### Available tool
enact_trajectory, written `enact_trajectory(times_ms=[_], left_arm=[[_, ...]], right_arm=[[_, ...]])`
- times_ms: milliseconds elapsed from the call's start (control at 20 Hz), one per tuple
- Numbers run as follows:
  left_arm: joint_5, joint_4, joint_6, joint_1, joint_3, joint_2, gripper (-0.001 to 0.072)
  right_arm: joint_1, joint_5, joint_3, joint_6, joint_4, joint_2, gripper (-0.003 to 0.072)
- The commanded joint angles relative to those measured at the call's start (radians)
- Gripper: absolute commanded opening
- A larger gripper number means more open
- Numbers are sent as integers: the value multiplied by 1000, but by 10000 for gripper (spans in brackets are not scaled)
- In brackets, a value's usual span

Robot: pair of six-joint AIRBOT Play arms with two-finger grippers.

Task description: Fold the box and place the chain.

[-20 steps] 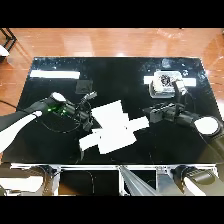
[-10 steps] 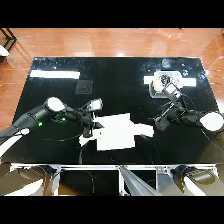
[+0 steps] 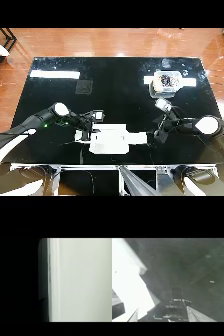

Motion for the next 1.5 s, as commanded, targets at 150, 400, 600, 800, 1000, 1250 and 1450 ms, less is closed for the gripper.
enact_trajectory(times_ms=[150,400,600,800,1000,1250,1450], left_arm=[[21,-5,-50,19,-1,-10,23],[25,-4,-44,39,-1,-10,23],[24,-4,-12,39,-1,-11,25],[24,-4,-12,39,-1,-11,25],[21,-4,-17,39,-1,-11,25],[21,-5,-17,39,-1,-11,25],[20,-5,-20,39,-1,-11,25]], right_arm=[[164,-49,-29,-177,57,0,705],[310,-151,-31,-206,51,-37,705],[355,-175,-39,-293,36,-132,705],[402,-174,-39,-332,47,-196,705],[431,-256,-40,-331,140,-227,705],[494,-377,-40,-330,201,-227,704],[494,-391,-39,-319,209,-225,704]])
